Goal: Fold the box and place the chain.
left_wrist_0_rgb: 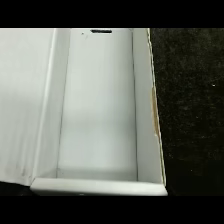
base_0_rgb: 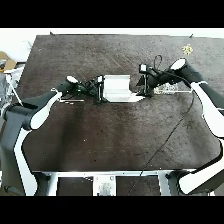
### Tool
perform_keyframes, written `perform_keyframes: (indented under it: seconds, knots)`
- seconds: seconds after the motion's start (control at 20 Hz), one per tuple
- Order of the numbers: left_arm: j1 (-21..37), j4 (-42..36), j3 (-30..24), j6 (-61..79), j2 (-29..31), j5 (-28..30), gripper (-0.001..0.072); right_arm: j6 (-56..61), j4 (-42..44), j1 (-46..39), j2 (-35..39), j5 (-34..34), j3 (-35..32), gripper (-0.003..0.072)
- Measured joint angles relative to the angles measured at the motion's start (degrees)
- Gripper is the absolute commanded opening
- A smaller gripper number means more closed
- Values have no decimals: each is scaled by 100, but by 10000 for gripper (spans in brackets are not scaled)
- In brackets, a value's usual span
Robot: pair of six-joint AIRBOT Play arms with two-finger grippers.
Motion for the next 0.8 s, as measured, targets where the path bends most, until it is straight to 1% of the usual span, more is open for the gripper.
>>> perform_keyframes:
  seconds: [0.1,0.15,0.2,0.25,0.3,0.45,0.5,0.8]
  knots:
    - [0,-2,0,-2,0,0,269,-63,-72,133,-114,-87,-11,561]
    - [0,-2,0,-2,0,0,269,-96,-96,184,-160,-136,-15,444]
    - [0,-2,0,-2,0,0,269,-103,-105,223,-208,-205,-17,366]
    - [0,-2,0,-4,0,0,269,-103,-111,245,-254,-236,-20,366]
    - [0,-2,0,-2,0,0,270,-105,-111,267,-295,-254,-20,280]
    - [0,-2,0,-2,0,0,269,-127,76,317,-363,-275,-20,249]
    - [2,-2,0,-4,0,0,269,-131,177,339,-376,-275,-20,207]
    - [9,0,0,0,0,2,269,-144,649,474,-557,-295,-20,210]
